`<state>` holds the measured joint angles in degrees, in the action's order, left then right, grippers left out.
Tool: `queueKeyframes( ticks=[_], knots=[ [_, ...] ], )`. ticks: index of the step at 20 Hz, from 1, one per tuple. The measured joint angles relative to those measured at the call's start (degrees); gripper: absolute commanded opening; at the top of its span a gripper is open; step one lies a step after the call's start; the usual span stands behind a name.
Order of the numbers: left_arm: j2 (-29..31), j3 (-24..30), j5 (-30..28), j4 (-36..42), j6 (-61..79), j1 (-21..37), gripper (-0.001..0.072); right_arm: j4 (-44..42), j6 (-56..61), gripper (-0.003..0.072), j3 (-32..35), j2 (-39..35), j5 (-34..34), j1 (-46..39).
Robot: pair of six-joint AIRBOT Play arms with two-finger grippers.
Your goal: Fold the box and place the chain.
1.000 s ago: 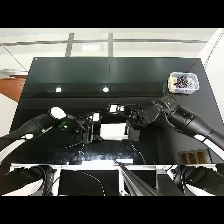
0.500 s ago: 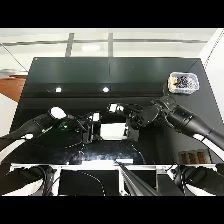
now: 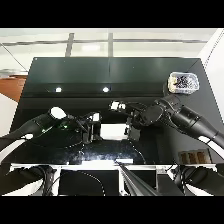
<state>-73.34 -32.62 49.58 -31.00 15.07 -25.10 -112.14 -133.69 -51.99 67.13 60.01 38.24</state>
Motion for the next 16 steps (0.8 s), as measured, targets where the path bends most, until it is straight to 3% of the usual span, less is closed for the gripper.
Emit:
queueKeyframes(
  ticks=[6, 7, 9, 12, 16],
  knots=[
    [0.0, 0.0, 0.0, 0.0, 0.0, 0.0, 0.0465, 0.7, 3.4, 0.0493, 0.0, -2.8, 3.5, -1.6],
    [0.0, 0.0, 0.0, 0.0, 0.0, 0.0, 0.0465, 1.2, 4.8, 0.0422, 0.0, -3.2, 4.7, -2.4],
    [0.0, 0.0, 0.0, 0.0, -0.1, 0.0, 0.0465, 1.8, 8.0, 0.0015, 0.2, -3.8, 7.6, -5.3],
    [0.0, 0.0, 0.0, 0.0, -0.1, 0.0, 0.0465, -3.2, 11.1, 0.0025, 2.1, -4.1, 9.5, -12.1],
    [0.0, 0.0, 0.0, 0.0, -0.1, 0.0, 0.0465, -21.9, 12.5, 0.0025, 7.4, -4.1, 6.3, -18.7]
  ],
)
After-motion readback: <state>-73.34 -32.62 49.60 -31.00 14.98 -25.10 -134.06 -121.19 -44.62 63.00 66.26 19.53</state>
